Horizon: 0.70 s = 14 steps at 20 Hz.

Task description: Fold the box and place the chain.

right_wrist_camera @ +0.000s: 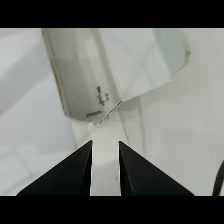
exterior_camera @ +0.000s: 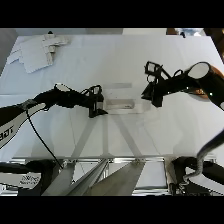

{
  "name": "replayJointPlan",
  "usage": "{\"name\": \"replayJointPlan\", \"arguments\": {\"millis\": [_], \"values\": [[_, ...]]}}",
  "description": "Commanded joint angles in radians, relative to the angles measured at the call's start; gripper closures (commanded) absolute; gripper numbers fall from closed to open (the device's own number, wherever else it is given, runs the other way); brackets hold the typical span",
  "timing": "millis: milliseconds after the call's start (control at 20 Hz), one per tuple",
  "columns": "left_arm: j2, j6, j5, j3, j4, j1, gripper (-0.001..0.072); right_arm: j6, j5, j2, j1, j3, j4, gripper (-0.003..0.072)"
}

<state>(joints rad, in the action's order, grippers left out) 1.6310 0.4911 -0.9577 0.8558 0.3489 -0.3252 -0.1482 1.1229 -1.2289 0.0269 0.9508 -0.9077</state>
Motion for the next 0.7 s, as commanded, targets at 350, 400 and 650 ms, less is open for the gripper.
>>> {"name": "replayJointPlan", "arguments": {"millis": [350, 400, 650], "values": [[0.000, 0.000, 0.000, 0.000, 0.000, 0.000, 0.0618, 0.412, -0.250, -0.006, -0.009, -0.181, 0.076, 0.0347], [0.000, 0.000, 0.000, 0.000, 0.000, 0.000, 0.0618, 0.438, -0.263, -0.023, -0.009, -0.181, 0.105, 0.0348], [0.000, 0.000, 0.000, 0.000, 0.000, 0.000, 0.0618, 0.528, -0.271, -0.124, -0.009, -0.181, 0.183, 0.0348]]}}
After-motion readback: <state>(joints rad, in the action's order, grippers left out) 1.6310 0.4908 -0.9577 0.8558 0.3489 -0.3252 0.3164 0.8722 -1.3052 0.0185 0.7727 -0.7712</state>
